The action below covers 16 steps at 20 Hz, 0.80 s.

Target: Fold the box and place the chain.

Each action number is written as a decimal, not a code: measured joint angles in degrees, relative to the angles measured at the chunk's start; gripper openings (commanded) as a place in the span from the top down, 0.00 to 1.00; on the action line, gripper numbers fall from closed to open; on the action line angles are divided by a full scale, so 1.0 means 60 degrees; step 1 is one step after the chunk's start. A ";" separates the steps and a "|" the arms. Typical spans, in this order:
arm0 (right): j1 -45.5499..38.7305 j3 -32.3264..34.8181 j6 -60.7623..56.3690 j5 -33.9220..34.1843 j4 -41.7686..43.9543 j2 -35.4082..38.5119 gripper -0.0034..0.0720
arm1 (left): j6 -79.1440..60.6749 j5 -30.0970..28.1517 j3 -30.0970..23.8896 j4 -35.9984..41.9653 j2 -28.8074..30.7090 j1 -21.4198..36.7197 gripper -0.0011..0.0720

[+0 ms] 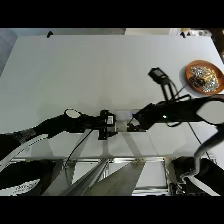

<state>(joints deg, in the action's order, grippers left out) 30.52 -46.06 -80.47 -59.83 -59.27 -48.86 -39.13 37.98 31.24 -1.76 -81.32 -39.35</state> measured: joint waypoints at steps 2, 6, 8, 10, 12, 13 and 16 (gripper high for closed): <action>0.0270 0.0022 -0.0025 0.0189 -0.0066 -0.0474 0.93 | 0.0000 0.0000 0.0004 0.0000 0.0000 0.0000 0.80; 0.0729 0.0401 -0.0200 0.0758 -0.0153 -0.0943 0.93 | 0.0000 0.0000 0.0004 -0.0004 0.0000 0.0000 0.80; 0.0863 0.0703 -0.0270 0.1115 -0.0164 -0.1042 0.86 | 0.0000 0.0000 0.0004 -0.0004 0.0000 0.0000 0.80; 0.0933 0.0947 -0.0310 0.1402 -0.0197 -0.1089 0.72 | 0.0000 0.0000 0.0004 0.0000 0.0000 0.0000 0.80; 0.0969 0.1086 -0.0335 0.1545 -0.0219 -0.1104 0.69 | 0.0000 0.0000 0.0004 -0.0004 0.0000 0.0000 0.80; 0.0973 0.1115 -0.0339 0.1585 -0.0226 -0.1096 0.69 | 0.0000 0.0000 0.0004 0.0000 0.0000 0.0000 0.80; 0.0933 0.0933 -0.0335 0.1351 -0.0335 -0.0991 0.69 | 0.0000 0.0000 0.0004 0.0000 0.0000 0.0000 0.80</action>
